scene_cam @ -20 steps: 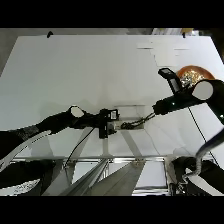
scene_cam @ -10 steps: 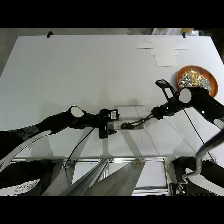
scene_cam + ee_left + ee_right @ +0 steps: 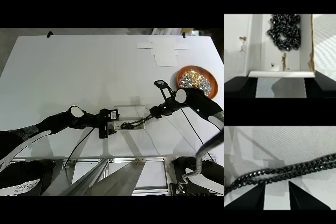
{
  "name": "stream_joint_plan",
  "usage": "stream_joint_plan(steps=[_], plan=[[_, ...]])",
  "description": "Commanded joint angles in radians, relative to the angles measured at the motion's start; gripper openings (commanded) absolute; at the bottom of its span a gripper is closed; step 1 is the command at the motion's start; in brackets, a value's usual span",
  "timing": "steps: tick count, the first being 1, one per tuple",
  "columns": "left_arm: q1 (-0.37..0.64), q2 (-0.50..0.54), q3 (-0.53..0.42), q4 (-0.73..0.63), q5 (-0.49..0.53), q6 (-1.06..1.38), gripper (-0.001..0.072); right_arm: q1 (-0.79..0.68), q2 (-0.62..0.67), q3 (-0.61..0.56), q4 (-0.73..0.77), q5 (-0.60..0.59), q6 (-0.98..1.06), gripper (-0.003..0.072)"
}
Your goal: Fold the box and place the chain.
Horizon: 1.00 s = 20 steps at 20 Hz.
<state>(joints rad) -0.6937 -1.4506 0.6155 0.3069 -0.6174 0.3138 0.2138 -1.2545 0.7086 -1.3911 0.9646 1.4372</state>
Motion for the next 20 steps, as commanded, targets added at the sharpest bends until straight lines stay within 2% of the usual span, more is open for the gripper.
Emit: stream_joint_plan(steps=[1, 2, 5, 6, 7, 11, 16, 20], plan=[[0.0, 0.001, 0.0, 0.0, 0.0, 0.0, 0.0207, -0.001, -0.032, 0.0, 0.0, 0.002, 0.004, 0.0253], [0.0, 0.001, 0.0, 0.0, 0.0, 0.0, 0.0207, -0.001, -0.034, 0.0, 0.0, 0.006, 0.006, 0.0249], [0.0, 0.001, 0.0, 0.0, 0.0, 0.0, 0.0207, -0.001, -0.034, 0.0, 0.0, 0.019, 0.006, 0.0135], [0.0, 0.001, 0.0, 0.0, 0.0, 0.0, 0.0207, -0.001, -0.034, 0.0, 0.0, 0.026, 0.005, 0.0058], [0.0, 0.001, 0.0, 0.0, 0.0, 0.0, 0.0207, -0.001, -0.031, 0.0, 0.0, 0.041, 0.003, 0.0016], [0.0, 0.001, 0.0, 0.0, 0.0, 0.0, 0.0207, -0.001, 0.056, 0.0, 0.0, 0.069, 0.002, 0.0016], [0.0, 0.001, 0.0, 0.0, 0.0, 0.001, 0.0207, -0.001, 0.275, 0.0, 0.05, 0.127, -0.006, 0.0016], [0.0, 0.001, 0.0, 0.0, 0.0, 0.0, 0.0207, -0.001, 0.422, 0.0, 0.235, 0.171, -0.094, 0.0016]])
